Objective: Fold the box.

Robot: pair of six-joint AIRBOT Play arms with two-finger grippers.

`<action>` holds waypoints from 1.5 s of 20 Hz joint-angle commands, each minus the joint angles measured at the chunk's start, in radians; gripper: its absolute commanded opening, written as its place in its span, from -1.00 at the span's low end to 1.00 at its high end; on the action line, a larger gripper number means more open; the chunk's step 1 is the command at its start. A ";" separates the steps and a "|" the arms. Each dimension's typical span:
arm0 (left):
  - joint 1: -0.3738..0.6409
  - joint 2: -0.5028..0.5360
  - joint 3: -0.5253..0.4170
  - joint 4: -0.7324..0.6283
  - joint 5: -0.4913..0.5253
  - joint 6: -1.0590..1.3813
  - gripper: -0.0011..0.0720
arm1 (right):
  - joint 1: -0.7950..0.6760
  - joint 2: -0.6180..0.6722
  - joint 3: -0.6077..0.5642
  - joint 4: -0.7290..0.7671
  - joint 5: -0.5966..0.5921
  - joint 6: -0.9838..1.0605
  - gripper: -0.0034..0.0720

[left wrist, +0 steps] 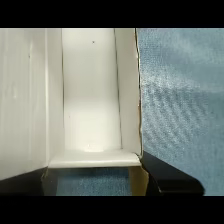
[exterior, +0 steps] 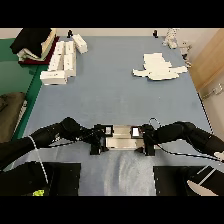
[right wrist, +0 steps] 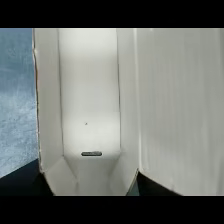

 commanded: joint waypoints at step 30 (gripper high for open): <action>0.000 0.001 0.001 0.001 0.001 -0.002 0.32 | 0.058 -0.160 0.185 0.150 0.093 1.258 -0.91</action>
